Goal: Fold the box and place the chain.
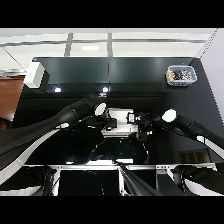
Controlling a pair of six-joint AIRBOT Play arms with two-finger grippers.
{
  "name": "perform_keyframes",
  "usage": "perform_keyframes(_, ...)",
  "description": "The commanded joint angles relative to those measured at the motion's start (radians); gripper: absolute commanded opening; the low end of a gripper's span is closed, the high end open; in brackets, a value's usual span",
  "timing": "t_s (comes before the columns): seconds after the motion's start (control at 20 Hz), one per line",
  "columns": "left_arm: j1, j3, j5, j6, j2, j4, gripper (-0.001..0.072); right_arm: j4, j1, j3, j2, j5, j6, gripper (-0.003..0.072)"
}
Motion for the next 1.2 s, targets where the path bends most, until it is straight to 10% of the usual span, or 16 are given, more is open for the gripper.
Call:
perform_keyframes(0.0,0.002,0.005,-0.012,-0.01,-0.01,0.011,0.0387,0.002,0.0,0.0,-0.001,0.001,0.002,0.0162)
perform_keyframes(0.2,-0.005,0.006,-0.016,-0.025,-0.022,0.003,0.0029,0.002,0.0,0.0,-0.001,0.001,0.002,0.0162)
perform_keyframes(0.95,-0.01,0.006,-0.003,-0.024,-0.022,-0.023,0.0028,0.005,0.0,0.0,-0.001,0.004,0.003,0.0166)
perform_keyframes(1.15,-0.008,0.006,-0.007,-0.024,-0.019,0.001,0.0029,0.026,0.0,0.0,0.008,-0.014,0.021,0.0709)
